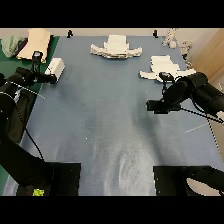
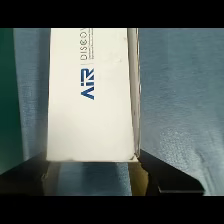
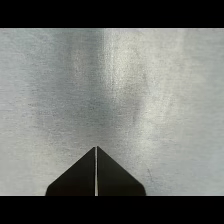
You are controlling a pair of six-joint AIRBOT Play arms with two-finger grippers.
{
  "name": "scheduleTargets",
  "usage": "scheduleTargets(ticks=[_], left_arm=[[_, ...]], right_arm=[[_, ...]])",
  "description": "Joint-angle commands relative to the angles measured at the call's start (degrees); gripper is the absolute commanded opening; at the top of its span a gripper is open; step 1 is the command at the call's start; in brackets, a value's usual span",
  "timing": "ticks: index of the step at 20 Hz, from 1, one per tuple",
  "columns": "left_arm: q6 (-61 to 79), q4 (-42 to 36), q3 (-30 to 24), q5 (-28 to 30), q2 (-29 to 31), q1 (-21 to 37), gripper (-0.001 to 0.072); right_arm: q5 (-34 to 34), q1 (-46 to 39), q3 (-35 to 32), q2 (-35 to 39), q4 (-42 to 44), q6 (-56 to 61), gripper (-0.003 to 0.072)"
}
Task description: Fold the box.
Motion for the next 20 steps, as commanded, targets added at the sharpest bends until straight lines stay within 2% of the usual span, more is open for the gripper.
scheduleTargets(ticks=[1,8,9,10,15,20], left_arm=[[-1.16,1.53,1.07,0.13,-1.81,0.22,0.0447],[-1.22,1.51,1.07,-0.07,-1.81,0.20,0.0449],[-1.33,1.51,1.07,-0.13,-1.81,0.17,0.0500],[-1.36,1.51,1.07,-0.39,-1.79,0.17,0.0693],[-1.38,2.05,1.11,-3.13,-1.01,0.74,0.0691],[-2.89,10.49,1.27,-14.49,6.45,4.00,0.0691]], right_arm=[[0.00,-0.02,0.07,-0.04,0.04,0.00,0.0020],[0.02,-0.02,0.07,-0.04,0.04,0.00,0.0020],[0.02,-0.02,0.07,-0.04,0.04,0.00,0.0020],[0.02,-0.02,0.07,-0.04,0.04,0.00,0.0020],[0.00,-0.02,0.07,-0.04,0.04,0.00,0.0020],[0.02,-0.02,0.07,-0.04,0.04,0.00,0.0020]])
